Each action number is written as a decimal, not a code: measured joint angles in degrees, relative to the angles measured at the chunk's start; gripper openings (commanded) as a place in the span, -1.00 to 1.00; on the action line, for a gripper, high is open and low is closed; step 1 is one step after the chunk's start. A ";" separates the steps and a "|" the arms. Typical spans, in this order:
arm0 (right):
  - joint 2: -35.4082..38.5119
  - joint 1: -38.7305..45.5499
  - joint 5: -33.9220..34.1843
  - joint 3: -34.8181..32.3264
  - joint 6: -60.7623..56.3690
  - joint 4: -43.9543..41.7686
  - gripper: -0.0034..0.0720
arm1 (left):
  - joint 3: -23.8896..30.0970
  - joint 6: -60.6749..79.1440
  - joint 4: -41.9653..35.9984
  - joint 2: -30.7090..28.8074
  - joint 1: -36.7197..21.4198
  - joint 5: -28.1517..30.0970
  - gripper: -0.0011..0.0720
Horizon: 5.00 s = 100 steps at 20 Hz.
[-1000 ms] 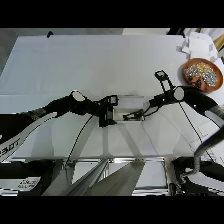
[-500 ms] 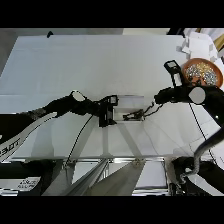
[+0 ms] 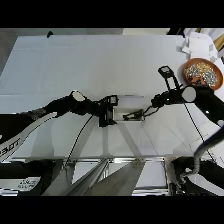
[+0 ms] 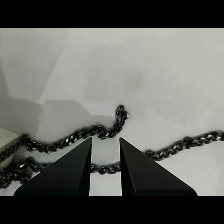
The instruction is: Fold the box and place the chain.
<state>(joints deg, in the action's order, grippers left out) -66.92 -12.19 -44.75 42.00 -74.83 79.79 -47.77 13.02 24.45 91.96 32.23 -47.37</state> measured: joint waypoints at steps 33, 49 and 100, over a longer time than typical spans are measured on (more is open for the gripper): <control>-7.87 -3.67 2.82 -0.13 -4.72 3.82 -0.89 | 0.00 0.00 0.00 0.00 0.00 0.00 -0.28; 1.27 -3.78 -0.33 -0.13 -3.26 3.98 -0.23 | 0.00 0.00 0.00 0.00 0.00 0.00 -0.28; 24.44 -6.99 -6.03 -0.17 16.61 -29.70 -0.89 | 0.00 0.00 0.00 0.00 0.00 0.00 -0.28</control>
<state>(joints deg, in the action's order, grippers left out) -42.48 -19.18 -50.78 41.82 -58.22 50.09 -47.77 13.02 24.45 91.96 32.23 -47.37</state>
